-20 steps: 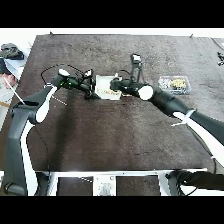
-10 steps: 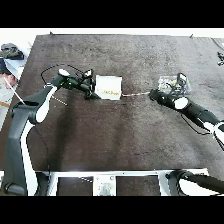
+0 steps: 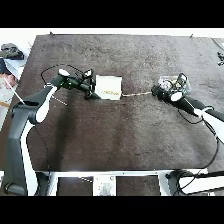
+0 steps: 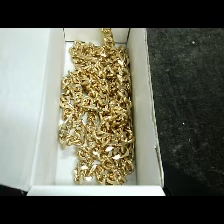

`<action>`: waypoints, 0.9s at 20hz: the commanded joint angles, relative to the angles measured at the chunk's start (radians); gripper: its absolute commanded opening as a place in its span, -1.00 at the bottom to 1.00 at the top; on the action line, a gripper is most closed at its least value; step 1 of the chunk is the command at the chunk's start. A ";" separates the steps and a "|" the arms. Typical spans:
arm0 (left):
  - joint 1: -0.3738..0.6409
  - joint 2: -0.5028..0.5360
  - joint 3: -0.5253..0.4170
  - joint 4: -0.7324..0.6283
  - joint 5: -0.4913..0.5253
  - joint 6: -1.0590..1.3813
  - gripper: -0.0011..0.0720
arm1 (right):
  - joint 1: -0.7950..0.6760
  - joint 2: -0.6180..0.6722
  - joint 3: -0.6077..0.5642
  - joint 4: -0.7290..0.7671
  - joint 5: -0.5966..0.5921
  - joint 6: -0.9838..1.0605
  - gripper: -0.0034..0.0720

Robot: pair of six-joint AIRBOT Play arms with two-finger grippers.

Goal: Fold the box and place the chain.

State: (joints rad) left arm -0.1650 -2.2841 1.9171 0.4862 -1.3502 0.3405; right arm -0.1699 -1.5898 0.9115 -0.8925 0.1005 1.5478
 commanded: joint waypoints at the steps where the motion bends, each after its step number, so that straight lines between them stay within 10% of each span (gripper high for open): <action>1: 0.000 -0.001 0.000 0.000 0.000 0.000 -0.02 | -0.002 -0.100 0.091 0.056 0.027 0.001 -0.27; 3: 0.000 -0.001 0.000 0.000 0.000 0.000 -0.02 | 0.018 -0.093 0.129 0.058 0.071 0.001 -0.94; 11: 0.000 -0.001 0.000 0.000 0.000 0.000 -0.02 | 0.314 0.345 0.157 0.059 0.043 -0.195 -0.95; 18: 0.000 -0.001 0.000 0.000 0.001 0.000 -0.02 | 0.541 0.360 0.217 0.029 -0.142 -0.221 -0.95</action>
State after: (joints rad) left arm -0.1650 -2.2841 1.9171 0.4862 -1.3499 0.3405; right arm 0.2920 -1.2320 1.1137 -0.8501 0.0425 1.3418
